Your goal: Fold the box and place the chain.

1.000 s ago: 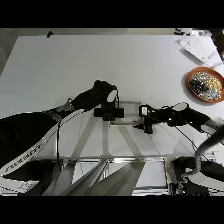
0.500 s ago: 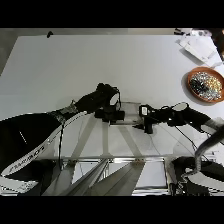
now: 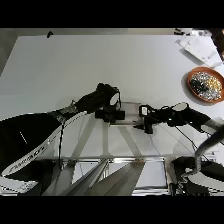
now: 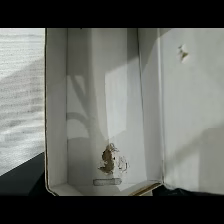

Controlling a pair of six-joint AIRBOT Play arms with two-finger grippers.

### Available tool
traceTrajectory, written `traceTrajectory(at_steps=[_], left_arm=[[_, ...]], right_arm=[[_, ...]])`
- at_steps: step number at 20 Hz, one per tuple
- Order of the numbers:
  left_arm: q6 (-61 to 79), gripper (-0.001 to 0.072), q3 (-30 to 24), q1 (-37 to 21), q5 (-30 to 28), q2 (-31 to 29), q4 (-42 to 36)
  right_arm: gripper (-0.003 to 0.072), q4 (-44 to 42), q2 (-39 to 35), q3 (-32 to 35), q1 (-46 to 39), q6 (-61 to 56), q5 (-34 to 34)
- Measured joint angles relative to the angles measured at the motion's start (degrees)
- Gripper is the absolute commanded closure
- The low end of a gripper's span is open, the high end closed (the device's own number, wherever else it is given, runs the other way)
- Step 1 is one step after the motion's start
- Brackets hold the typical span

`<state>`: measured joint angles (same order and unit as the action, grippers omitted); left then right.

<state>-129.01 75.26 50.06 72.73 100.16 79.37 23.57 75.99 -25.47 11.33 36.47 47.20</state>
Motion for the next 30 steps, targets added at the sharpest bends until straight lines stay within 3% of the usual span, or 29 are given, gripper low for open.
traceTrajectory(at_steps=[2, 3, 5, 6, 10, 12, 16, 21, 22, 23, 26, 30], left_arm=[[0.1, 0.0682, -0.1, 0.0, -0.3, -0.4, 0.1], [0.5, 0.0595, -0.2, 0.0, -0.5, -0.8, 0.2], [2.4, 0.0308, -0.2, -0.2, -0.6, -2.0, 0.0], [3.7, 0.0246, -0.1, -0.3, -0.6, -2.7, -0.1], [7.4, 0.0229, -0.1, -0.7, 0.1, -4.3, 0.0], [8.4, 0.0014, -0.1, -0.7, 0.1, -4.9, -0.1], [15.2, 0.0014, -0.1, -1.3, 1.5, -8.0, -0.9], [25.4, 0.0019, -0.9, -4.6, 2.2, -16.8, -1.2], [28.1, 0.0063, -1.9, -5.4, 1.4, -19.2, -1.2], [31.6, 0.0117, -3.7, -6.3, 0.0, -21.9, -1.4], [45.3, 0.0114, -12.9, -9.0, -5.4, -30.9, -2.3], [71.8, 0.0114, -29.9, -14.4, -13.3, -42.1, -8.8]], right_arm=[[0.0273, 0.0, 0.0, 0.0, 0.0, 0.0, 0.0], [0.0273, 0.0, 0.0, 0.0, 0.0, 0.0, 0.0], [0.0273, 0.1, 0.0, 0.0, 0.0, 0.2, 0.0], [0.0273, 0.1, 0.0, 0.0, 0.0, 0.2, 0.0], [0.0273, 0.0, 0.0, 0.0, 0.0, 0.1, -0.1], [0.0273, 0.0, 0.0, 0.0, 0.0, 0.1, -0.1], [0.0273, 0.0, 0.0, 0.0, 0.0, 0.1, -0.1], [0.0273, 0.0, 0.0, 0.0, 0.0, 0.0, -0.1], [0.0273, 0.0, 0.0, 0.0, 0.0, 0.0, -0.1], [0.0273, 0.0, 0.0, 0.0, 0.0, 0.0, -0.1], [0.0273, 0.0, 0.0, 0.0, 0.0, 0.0, -0.1], [0.0273, 0.0, 0.0, 0.0, 0.0, 0.0, -0.1]])
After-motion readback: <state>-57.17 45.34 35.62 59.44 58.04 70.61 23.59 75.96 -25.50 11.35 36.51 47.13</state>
